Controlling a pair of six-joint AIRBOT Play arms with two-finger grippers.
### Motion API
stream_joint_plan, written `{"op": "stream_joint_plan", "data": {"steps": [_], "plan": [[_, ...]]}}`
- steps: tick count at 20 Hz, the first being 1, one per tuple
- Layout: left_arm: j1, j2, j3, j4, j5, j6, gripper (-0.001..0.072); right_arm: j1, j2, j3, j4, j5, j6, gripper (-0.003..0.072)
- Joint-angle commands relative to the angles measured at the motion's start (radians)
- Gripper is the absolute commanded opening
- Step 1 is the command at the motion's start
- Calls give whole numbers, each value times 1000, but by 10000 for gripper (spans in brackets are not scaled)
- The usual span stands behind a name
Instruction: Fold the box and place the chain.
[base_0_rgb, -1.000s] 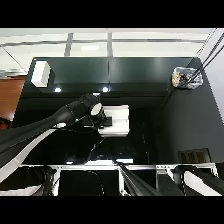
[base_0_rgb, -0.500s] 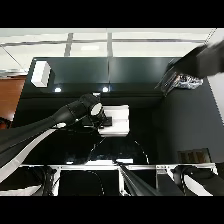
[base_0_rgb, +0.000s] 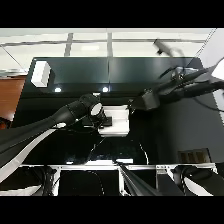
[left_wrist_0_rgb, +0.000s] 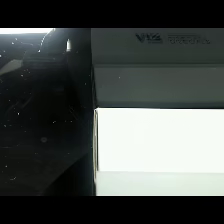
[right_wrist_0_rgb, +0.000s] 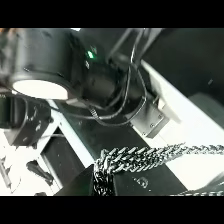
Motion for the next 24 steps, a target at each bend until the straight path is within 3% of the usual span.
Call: {"op": "stream_joint_plan", "data": {"steps": [1,13,14,15,16,21,24], "plan": [[1,1,0,0,0,0,29,74,-51,-63,24,-69,-23,11],[1,0,0,0,0,0,29,111,-200,-68,-56,-101,-18,20],[1,0,0,0,0,0,29,111,-202,-68,-73,-104,-18,52],[1,0,0,0,0,0,29,109,-201,-68,-90,-104,-17,210],[1,0,0,0,0,0,29,101,-201,-68,-97,-98,-14,275],[1,0,0,0,0,0,29,-74,-193,-66,-168,11,-15,275],[1,0,0,1,0,0,29,-227,-192,-81,-388,-175,36,274]]}}
